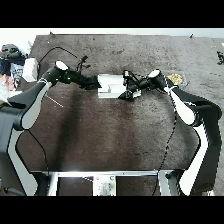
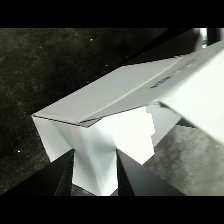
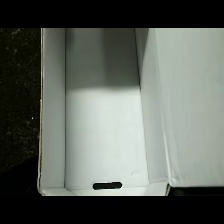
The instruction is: Fold the box and place the chain.
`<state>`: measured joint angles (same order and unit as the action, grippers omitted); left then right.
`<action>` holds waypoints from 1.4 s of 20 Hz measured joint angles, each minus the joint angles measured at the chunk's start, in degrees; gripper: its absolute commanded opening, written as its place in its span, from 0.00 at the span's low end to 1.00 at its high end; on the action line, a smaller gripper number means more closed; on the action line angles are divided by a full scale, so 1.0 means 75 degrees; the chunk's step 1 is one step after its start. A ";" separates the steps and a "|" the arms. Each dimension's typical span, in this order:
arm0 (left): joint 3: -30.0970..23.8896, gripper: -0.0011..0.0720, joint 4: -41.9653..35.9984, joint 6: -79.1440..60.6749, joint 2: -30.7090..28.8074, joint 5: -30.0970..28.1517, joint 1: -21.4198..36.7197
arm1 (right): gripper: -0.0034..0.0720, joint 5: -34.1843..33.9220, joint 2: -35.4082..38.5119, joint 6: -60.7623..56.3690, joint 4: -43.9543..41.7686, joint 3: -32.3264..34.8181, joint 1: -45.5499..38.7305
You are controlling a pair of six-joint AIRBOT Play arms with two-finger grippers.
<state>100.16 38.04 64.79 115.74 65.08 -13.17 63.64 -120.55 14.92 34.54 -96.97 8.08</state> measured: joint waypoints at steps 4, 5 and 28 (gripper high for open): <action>0.0323 0.43 0.1122 0.0944 0.0000 -0.0020 -0.0335 | 0.63 0.0000 0.0000 0.0003 0.0000 0.0000 0.0000; 0.0364 0.43 0.1399 0.1218 0.0000 -0.0058 -0.0428 | 0.63 -0.0003 0.0000 0.0003 0.0000 0.0000 0.0000; 0.1399 0.43 0.7583 0.6916 0.0227 -0.0248 -0.2232 | 0.63 -0.0003 0.0000 0.0006 -0.0012 0.0000 0.0006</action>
